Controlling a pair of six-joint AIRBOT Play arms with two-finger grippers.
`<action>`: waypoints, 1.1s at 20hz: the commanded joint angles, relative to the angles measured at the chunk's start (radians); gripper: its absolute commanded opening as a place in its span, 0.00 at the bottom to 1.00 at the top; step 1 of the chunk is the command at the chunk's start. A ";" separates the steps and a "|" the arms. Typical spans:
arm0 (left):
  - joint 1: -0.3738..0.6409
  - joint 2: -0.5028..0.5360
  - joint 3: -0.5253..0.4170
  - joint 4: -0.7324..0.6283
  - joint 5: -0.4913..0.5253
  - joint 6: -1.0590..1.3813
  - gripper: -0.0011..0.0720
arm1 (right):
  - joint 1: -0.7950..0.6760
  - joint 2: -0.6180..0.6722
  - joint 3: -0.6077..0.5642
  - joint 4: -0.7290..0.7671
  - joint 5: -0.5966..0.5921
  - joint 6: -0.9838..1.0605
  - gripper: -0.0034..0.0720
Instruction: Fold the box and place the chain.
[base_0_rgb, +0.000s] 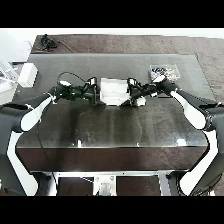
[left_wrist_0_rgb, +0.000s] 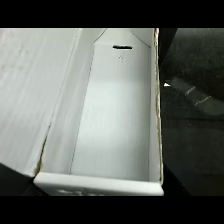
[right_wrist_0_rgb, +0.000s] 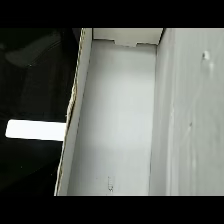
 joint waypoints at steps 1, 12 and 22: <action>0.007 -0.002 0.001 0.007 -0.009 0.000 0.98 | 0.000 0.001 0.000 -0.002 -0.002 0.000 0.82; 0.016 -0.044 0.057 0.029 -0.061 -0.061 0.98 | 0.000 0.001 0.000 -0.002 -0.002 0.000 0.82; 0.016 -0.078 0.102 0.036 -0.106 -0.122 0.98 | 0.000 0.001 0.000 -0.002 -0.002 -0.001 0.82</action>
